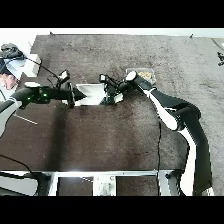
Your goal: Fold the box and place the chain.
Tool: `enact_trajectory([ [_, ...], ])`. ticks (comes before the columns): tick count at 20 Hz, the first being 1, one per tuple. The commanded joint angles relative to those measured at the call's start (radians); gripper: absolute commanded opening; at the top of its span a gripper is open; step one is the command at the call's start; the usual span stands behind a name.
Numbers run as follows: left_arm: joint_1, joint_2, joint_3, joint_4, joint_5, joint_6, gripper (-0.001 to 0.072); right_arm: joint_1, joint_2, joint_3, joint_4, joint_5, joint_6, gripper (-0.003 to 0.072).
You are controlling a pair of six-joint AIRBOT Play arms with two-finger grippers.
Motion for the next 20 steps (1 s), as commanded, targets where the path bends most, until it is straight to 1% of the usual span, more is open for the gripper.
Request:
enact_trajectory([
  [1, -0.019, -0.058, 0.095, -0.010, 0.058, -0.066, 0.0005, 0.000, 0.000, 0.000, 0.000, 0.001, 0.000, 0.0426],
  [5, 0.031, -0.118, 0.252, 0.002, 0.058, -0.126, 0.0005, 0.000, 0.000, 0.000, 0.000, 0.000, 0.000, 0.0426],
  [8, 0.035, -0.163, 0.313, 0.007, 0.058, -0.130, 0.0006, 0.000, -0.001, 0.000, 0.000, 0.001, 0.000, 0.0427],
  [14, 0.032, -0.245, 0.318, 0.018, 0.065, -0.129, 0.0006, 0.000, -0.001, 0.000, 0.000, 0.001, 0.000, 0.0427],
  [17, 0.003, -0.258, 0.318, 0.116, 0.072, -0.129, 0.0008, 0.000, -0.001, 0.000, 0.000, 0.000, 0.000, 0.0427],
  [20, 0.006, -0.258, 0.319, 0.114, 0.074, -0.128, 0.0008, 0.000, 0.000, 0.000, 0.000, 0.000, 0.000, 0.0427],
])
